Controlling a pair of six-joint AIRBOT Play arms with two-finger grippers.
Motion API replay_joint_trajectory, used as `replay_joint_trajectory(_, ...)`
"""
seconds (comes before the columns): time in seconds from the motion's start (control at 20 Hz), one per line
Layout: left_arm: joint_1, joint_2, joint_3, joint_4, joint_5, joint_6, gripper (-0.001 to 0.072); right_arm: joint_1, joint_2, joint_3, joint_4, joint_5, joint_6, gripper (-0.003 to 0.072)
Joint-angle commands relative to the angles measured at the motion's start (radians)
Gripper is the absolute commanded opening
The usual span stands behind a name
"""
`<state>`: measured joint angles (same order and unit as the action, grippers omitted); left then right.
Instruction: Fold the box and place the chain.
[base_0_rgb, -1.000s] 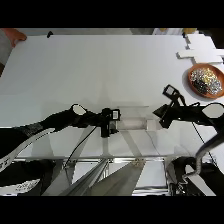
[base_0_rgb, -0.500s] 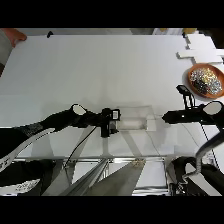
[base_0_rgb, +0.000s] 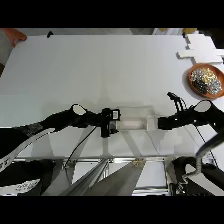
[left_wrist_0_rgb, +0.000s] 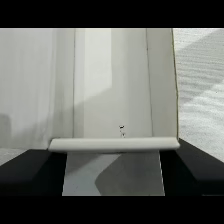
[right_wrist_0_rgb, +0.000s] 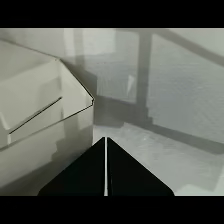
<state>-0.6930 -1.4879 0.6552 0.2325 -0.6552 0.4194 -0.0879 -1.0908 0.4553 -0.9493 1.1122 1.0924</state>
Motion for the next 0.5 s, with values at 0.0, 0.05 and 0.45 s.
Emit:
replay_joint_trajectory(0.0, 0.0, 0.001, 0.0, 0.0, 0.0, 0.0, 0.0333, 0.006, 0.028, 0.0, 0.067, 0.033, -0.02, 0.006)
replay_joint_trajectory(0.05, 0.0, 0.001, 0.0, 0.0, 0.0, 0.0, 0.0333, 0.006, 0.047, 0.0, 0.073, 0.034, -0.02, 0.0116)
replay_joint_trajectory(0.45, 0.0, 0.001, 0.0, 0.0, 0.0, 0.0, 0.0333, 0.006, 0.123, 0.0, 0.139, 0.067, -0.028, 0.0204)
